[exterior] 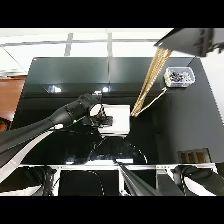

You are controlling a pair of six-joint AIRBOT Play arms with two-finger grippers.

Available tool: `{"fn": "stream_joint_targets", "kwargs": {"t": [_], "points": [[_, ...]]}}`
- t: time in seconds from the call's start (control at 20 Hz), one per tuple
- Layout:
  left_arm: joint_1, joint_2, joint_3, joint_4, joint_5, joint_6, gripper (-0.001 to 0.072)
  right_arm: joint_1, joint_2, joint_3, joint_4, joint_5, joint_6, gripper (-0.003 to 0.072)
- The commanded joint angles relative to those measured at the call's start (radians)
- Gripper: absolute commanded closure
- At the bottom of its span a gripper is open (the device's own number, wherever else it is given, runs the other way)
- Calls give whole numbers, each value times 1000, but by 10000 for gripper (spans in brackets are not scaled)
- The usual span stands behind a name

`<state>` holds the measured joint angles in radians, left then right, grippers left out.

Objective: Fold the box and place the chain.

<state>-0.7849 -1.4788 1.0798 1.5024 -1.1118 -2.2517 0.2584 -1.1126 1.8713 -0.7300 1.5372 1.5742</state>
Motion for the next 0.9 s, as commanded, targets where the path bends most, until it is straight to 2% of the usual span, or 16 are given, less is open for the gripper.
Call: {"fn": "stream_joint_targets", "kwargs": {"t": [0.0,0.1,0.3,0.6,0.85], "points": [[0,0,0,0,0,0,682,82,-1,-60,0,-58,0,673],[0,0,0,0,0,0,683,93,-5,-71,-4,-94,-2,673],[0,0,0,0,0,0,683,93,-11,-108,-30,-92,-2,673],[0,0,0,0,0,0,683,94,-10,-317,-30,-102,-5,672],[0,0,0,0,0,0,683,143,-10,-484,-30,-188,-13,672]]}}
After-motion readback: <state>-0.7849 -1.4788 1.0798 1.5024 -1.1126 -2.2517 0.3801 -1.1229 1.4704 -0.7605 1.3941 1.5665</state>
